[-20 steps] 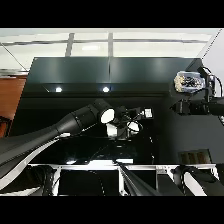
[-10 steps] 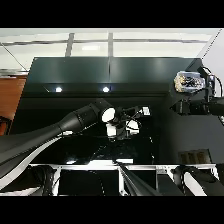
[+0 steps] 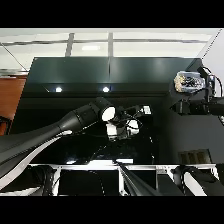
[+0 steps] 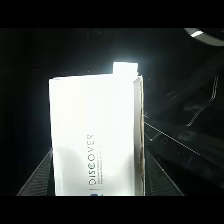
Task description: Fold the box and place the chain.
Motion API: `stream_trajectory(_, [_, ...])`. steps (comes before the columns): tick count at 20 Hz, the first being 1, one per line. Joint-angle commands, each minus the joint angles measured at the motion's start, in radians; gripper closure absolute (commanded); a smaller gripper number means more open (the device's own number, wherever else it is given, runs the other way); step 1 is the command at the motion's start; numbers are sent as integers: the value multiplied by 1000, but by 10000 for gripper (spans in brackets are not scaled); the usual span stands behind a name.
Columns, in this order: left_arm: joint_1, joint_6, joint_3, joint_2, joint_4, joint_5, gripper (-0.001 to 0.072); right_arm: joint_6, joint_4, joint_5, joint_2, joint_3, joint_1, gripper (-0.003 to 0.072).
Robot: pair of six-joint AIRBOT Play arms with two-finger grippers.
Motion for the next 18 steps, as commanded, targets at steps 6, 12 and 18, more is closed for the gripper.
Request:
stream_trajectory(6, [-1, 0, 3, -8, -24, -19, 3, 0, 0, 1, 0, 0, 0, 671])
stream_trajectory(12, [-2, 0, 3, -16, 1, 18, 3, 0, 0, 0, 0, 0, 0, 670])
stream_trajectory(18, [-26, 0, 3, -2, 123, 19, 3, 0, 0, 0, 0, 0, 0, 671])
